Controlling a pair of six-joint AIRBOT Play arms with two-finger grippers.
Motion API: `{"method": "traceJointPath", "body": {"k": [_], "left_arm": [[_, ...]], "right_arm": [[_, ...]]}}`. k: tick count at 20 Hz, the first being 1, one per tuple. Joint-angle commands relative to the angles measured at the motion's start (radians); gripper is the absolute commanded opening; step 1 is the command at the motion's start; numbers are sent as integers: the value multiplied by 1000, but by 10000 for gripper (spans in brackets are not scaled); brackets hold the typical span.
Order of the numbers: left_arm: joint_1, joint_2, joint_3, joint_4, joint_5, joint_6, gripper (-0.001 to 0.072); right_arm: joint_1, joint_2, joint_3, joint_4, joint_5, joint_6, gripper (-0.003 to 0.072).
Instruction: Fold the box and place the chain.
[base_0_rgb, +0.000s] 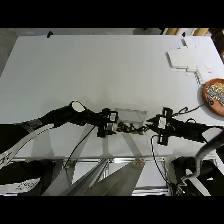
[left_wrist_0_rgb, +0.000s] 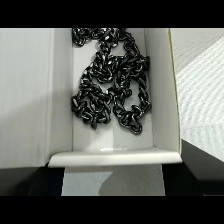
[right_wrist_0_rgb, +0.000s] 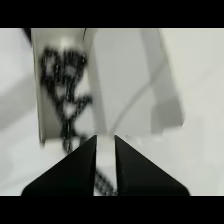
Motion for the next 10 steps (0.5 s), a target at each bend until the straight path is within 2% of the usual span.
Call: {"method": "traceJointPath", "body": {"k": [1, 4, 8, 10], "left_arm": [[0, 1, 1, 0, 0, 0, 402], [0, 1, 1, 0, 0, 0, 402], [0, 1, 1, 0, 0, 0, 402], [0, 1, 1, 0, 0, 0, 402]], "right_arm": [[-76, 5, -31, -182, 126, -26, 210], [-76, -87, -67, -160, 83, -74, 210], [-76, -231, -69, 32, -16, -264, 210], [-76, -286, -69, 103, -21, -343, 209]]}}
